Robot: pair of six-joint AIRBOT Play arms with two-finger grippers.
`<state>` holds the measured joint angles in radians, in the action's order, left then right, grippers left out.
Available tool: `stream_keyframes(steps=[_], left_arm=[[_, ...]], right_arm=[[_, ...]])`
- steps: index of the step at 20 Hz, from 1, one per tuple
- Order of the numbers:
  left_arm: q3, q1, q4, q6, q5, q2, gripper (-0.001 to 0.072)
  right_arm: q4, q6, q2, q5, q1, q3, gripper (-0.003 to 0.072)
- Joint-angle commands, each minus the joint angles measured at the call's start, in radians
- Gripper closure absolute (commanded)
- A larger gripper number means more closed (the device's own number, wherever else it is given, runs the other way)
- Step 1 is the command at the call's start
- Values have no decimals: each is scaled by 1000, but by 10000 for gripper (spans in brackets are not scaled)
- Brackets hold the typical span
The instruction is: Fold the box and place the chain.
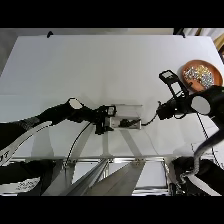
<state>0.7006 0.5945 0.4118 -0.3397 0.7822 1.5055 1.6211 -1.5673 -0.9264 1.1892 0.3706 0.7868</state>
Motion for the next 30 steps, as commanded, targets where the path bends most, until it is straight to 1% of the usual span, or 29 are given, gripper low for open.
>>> stream_keyframes(steps=[1, 4, 8, 10, 15, 17, 18, 19, 22, 24, 28, 30], left_arm=[[0, 0, 0, 0, -1, 0, 456], [0, 0, 0, 0, 0, 0, 456], [0, 0, 0, 0, 0, 0, 456], [0, 0, 0, 0, 0, 0, 456], [0, 0, 0, 0, 0, 0, 456], [0, 0, 0, 0, 0, 0, 456], [0, 0, 0, 0, 0, 0, 456], [0, -1, 0, 0, 0, 0, 456], [0, 0, 0, 0, 0, 0, 456], [0, 0, 0, 0, 0, 0, 456], [0, 0, 0, 0, 0, 0, 456], [0, 0, 0, 0, 0, 0, 456]], right_arm=[[23, -8, -127, -124, -74, -25, 463], [23, -35, -257, -232, -72, -25, 462], [23, -55, -370, -271, -72, -25, 462], [21, -56, -398, -295, -72, -25, 462], [23, -56, -424, -286, -72, -27, 463], [23, -56, -425, -288, -72, -27, 476], [22, -56, -424, -287, -72, -27, 552], [23, -56, -424, -286, -72, -27, 676], [23, -48, -405, -275, -72, -27, 678], [23, -48, -359, -264, -72, -27, 678], [22, -47, -203, -232, -72, -27, 678], [14, -47, -95, -192, -72, -27, 678]])
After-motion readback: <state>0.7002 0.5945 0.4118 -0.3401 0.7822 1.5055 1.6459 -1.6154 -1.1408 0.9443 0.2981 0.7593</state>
